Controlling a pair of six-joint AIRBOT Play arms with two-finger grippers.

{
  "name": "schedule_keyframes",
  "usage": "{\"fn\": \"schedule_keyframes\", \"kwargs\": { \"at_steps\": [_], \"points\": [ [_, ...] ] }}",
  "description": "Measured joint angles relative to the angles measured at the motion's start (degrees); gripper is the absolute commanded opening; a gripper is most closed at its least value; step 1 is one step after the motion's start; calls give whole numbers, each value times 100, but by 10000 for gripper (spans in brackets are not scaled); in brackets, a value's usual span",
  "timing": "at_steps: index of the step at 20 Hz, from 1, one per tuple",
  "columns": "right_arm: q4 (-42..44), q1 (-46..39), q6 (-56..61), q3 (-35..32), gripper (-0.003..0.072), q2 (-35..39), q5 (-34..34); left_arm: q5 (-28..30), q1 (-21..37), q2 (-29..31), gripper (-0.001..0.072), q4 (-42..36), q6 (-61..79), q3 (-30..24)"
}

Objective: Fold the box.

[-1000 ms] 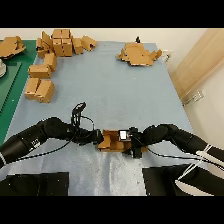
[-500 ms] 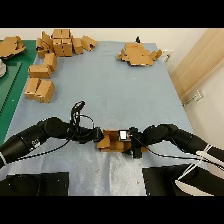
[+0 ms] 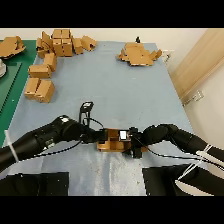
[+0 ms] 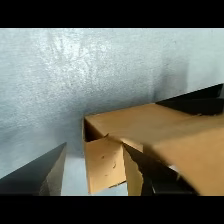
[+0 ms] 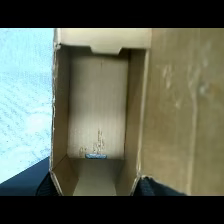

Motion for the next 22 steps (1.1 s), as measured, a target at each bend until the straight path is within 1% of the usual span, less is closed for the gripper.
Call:
{"fn": "schedule_keyframes", "kwargs": {
  "at_steps": [2,6,10,16,18,22],
  "points": [
    [0,0,0,0,494,-2,2,-68,-234,-254,542,289,-315,234],
    [0,0,0,0,494,0,2,-291,-525,-699,542,560,-704,586],
    [0,0,0,0,494,0,2,-627,-660,-918,542,684,-1038,699],
    [0,0,0,0,494,0,15,-824,-791,-1012,541,977,-1576,752],
    [0,0,0,0,494,0,24,-1043,-802,-1119,541,1045,-1558,868],
    [0,0,2,0,495,0,31,-1567,-820,-1508,533,1073,-1279,1333]
  ]
}}
